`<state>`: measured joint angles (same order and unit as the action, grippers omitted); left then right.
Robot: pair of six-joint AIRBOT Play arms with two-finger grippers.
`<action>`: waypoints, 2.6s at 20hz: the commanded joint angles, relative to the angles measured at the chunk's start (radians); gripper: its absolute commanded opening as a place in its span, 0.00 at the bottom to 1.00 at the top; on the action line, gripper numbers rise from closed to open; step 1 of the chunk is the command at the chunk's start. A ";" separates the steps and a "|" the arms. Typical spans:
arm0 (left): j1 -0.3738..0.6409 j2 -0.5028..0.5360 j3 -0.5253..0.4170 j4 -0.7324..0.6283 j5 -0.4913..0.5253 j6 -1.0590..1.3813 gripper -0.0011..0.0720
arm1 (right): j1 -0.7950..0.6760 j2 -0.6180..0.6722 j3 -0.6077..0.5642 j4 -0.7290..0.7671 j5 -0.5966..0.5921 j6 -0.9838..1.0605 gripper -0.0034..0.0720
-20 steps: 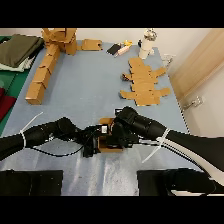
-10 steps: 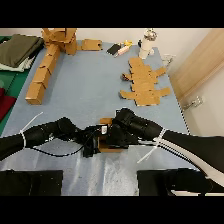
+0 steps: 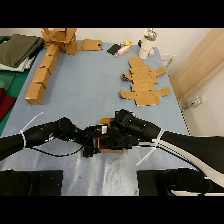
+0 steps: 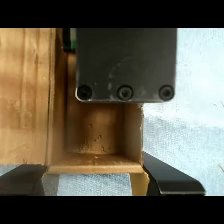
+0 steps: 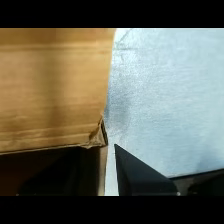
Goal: Fold the box.
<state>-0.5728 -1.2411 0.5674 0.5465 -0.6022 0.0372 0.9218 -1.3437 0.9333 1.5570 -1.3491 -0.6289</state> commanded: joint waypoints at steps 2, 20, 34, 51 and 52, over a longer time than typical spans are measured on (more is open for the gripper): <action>0.000 0.001 0.001 0.000 0.000 0.000 0.56 | 0.001 0.015 0.006 0.002 -0.007 0.000 0.47; 0.000 0.001 0.001 0.000 0.000 0.000 0.56 | -0.154 0.266 0.059 -0.077 -0.163 -0.068 0.16; 0.000 0.001 0.001 0.000 -0.001 0.000 0.56 | -0.867 -0.268 -0.037 1.308 -0.075 -1.725 0.05; 0.000 0.001 0.001 0.000 0.000 0.000 0.56 | -0.329 0.623 -0.470 0.677 0.616 -1.864 0.05; 0.000 0.001 0.001 0.000 0.000 0.000 0.56 | -0.284 0.638 -0.480 0.590 0.640 -1.828 0.05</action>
<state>-0.5728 -1.2411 0.5674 0.5461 -0.6022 0.0368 0.5049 -0.8074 0.4713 2.4157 -0.8711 -2.5469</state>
